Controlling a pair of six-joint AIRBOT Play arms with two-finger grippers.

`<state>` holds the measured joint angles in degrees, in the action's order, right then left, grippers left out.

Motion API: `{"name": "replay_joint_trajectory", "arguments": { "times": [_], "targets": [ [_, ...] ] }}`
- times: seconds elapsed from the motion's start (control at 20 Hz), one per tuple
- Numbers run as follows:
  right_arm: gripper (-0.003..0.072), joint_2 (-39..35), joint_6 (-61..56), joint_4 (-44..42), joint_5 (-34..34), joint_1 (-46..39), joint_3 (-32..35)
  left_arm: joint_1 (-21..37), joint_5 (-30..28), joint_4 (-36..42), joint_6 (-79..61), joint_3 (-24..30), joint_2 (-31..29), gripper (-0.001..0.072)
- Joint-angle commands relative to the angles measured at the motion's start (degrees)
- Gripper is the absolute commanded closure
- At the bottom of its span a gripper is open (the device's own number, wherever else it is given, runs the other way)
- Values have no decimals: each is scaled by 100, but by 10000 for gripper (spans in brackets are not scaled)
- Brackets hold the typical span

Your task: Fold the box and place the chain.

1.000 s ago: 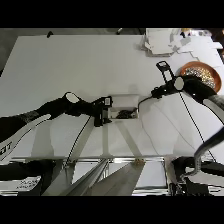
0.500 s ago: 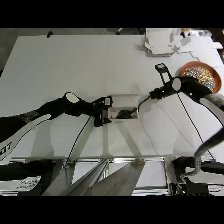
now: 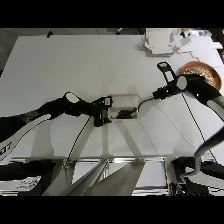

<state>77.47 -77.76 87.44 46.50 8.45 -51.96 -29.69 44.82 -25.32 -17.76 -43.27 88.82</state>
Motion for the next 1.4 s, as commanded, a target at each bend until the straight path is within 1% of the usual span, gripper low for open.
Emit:
{"name": "replay_joint_trajectory", "arguments": {
  "times": [0.0, 0.15, 0.25, 0.35, 0.45, 0.65, 0.85, 1.05, 1.15, 1.35],
  "targets": [
    [675, -492, 24, -125, 391, 20, -4, -4, 0, 0, -2, -2, -4, 437],
    [675, -1213, 52, -721, 748, 315, 20, -4, 0, -2, -2, -2, -4, 437],
    [675, -1714, 420, -1325, 911, 673, 24, -4, 0, -2, -2, -2, -4, 437],
    [676, -2216, 605, -1722, 826, 1108, 24, -4, 0, -2, -2, -2, -4, 437],
    [676, -2643, 599, -1886, 640, 1491, 24, -4, 0, -2, -2, -2, -4, 437],
    [676, -3158, 601, -2396, 555, 1930, 24, -4, 0, -2, -2, -2, -4, 437],
    [675, -3233, 629, -2844, 411, 2216, 24, -4, 0, -2, -2, -2, -4, 437],
    [675, -3154, 625, -2839, -142, 2527, 24, -4, 0, 0, -2, -2, -4, 437],
    [675, -3005, 625, -2844, -278, 2559, 24, -4, 0, -2, -2, -2, -4, 437],
    [675, -2439, 632, -2876, -238, 2691, 42, -4, 0, -2, -2, -2, -4, 437]
  ]
}}
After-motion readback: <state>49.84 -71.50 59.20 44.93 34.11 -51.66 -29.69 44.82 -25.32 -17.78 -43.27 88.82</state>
